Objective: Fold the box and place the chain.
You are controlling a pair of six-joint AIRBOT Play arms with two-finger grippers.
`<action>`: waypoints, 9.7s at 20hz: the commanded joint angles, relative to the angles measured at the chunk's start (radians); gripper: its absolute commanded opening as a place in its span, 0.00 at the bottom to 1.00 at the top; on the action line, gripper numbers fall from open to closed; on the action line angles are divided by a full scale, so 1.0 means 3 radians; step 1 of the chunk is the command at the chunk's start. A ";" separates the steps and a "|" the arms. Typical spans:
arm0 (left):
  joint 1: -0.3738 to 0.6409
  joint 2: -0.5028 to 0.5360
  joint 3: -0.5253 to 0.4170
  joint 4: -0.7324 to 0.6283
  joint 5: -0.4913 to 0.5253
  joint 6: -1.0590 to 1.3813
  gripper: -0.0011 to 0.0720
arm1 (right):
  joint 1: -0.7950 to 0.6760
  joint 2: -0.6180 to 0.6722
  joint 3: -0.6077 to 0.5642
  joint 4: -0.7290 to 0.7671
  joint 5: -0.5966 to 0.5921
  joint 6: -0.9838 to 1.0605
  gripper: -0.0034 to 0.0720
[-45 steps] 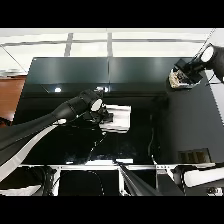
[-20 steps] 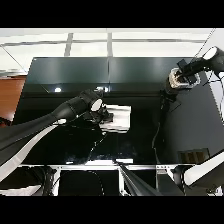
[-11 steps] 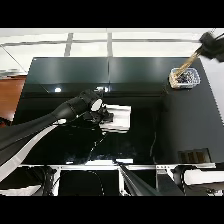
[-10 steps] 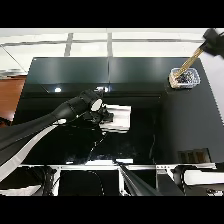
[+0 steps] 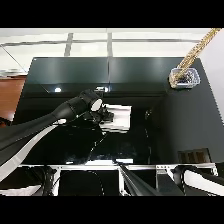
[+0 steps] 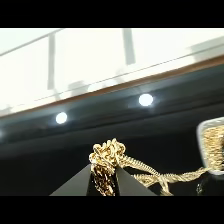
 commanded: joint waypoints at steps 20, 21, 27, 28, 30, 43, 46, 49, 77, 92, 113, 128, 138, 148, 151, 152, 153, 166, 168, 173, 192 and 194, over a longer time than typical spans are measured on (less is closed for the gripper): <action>0.0001 -0.0001 0.0001 0.0004 -0.0018 0.0001 0.05 | 0.1312 0.0299 -0.0005 0.0388 0.0839 -0.0112 0.07; 0.0003 -0.0001 0.0001 0.0003 -0.0018 0.0001 0.05 | 0.1408 0.0299 -0.0043 0.0388 0.0762 -0.0106 0.07; 0.0003 -0.0001 0.0001 0.0003 -0.0018 0.0001 0.05 | 0.1740 0.0299 -0.0189 0.0467 0.0493 -0.0107 0.07; 0.0001 -0.0001 0.0001 0.0001 -0.0018 0.0001 0.05 | 0.1740 0.0299 -0.0188 0.0525 0.0492 -0.0107 0.07; 0.0003 -0.0001 0.0001 0.0001 -0.0018 0.0001 0.05 | 0.1740 0.0299 -0.0188 0.0593 0.0496 -0.0106 0.07; 0.0003 -0.0001 0.0001 0.0000 -0.0019 0.0001 0.05 | 0.1738 0.0299 -0.0187 0.0750 0.0529 -0.0111 0.07; 0.0003 -0.0001 0.0001 0.0001 -0.0019 0.0001 0.05 | 0.1738 0.0299 -0.0187 0.0956 0.0483 -0.0127 0.07; 0.0003 -0.0001 0.0001 0.0001 -0.0019 0.0001 0.05 | 0.1738 0.0299 -0.0187 0.1120 0.0323 -0.0191 0.07; 0.0003 -0.0001 0.0001 0.0001 -0.0031 0.0001 0.05 | 0.1895 0.0422 -0.1358 0.0013 0.0646 -0.0206 0.07; 0.0003 -0.0001 0.0001 0.0001 -0.0028 0.0001 0.05 | 0.2219 0.0484 -0.2054 0.0586 -0.0169 -0.0237 0.07; 0.0003 -0.0001 0.0001 0.0000 -0.0028 0.0000 0.05 | 0.2289 0.0493 -0.3538 0.0598 -0.1232 -0.0211 0.47; -0.0043 0.0128 0.0000 0.0041 -0.0160 -0.0423 0.75 | 0.1467 0.0760 -0.3539 0.0106 -0.0467 -0.0650 0.46; 0.1011 0.1937 -0.1141 0.0245 -0.0181 0.0352 0.75 | 0.1469 0.0759 -0.3540 0.0019 -0.0532 -0.0646 0.47; 0.2093 0.1605 -0.1910 -0.3279 0.0294 0.7069 0.92 | 0.1469 0.0759 -0.3540 0.0020 -0.0744 -0.0582 0.47; 0.1872 0.1457 -0.1902 -0.3268 0.0468 0.7631 0.92 | 0.1469 0.0759 -0.3540 0.0022 -0.0739 -0.0543 0.46; 0.1816 0.1417 -0.1883 -0.3267 0.0582 0.7628 0.92 | 0.1469 0.0759 -0.3540 0.0024 -0.0739 -0.0542 0.46; 0.1780 0.1354 -0.1846 -0.3253 0.0590 0.7632 0.92 | 0.1469 0.0759 -0.3540 0.0023 -0.0740 -0.0521 0.47; 0.1661 0.0360 -0.1314 -0.3202 0.0173 0.8473 1.00 | 0.1469 0.0759 -0.3540 0.0023 -0.0755 -0.0516 0.47; 0.1607 0.0338 -0.1286 -0.3190 0.0252 0.8424 1.00 | 0.1469 0.0759 -0.3540 0.0023 -0.0760 -0.0518 0.47; 0.1455 0.0329 -0.1269 -0.3015 0.0421 0.8300 1.00 | 0.1469 0.0758 -0.3540 0.0023 -0.0844 -0.0518 0.47; 0.1228 0.0114 -0.0960 -0.3016 0.0416 0.8521 0.99 | 0.1469 0.0757 -0.3540 0.0019 -0.0875 -0.0518 0.46; 0.1174 0.0114 -0.0961 -0.3054 0.0369 0.8507 0.99 | 0.1469 0.0757 -0.3540 0.0020 -0.0908 -0.0518 0.46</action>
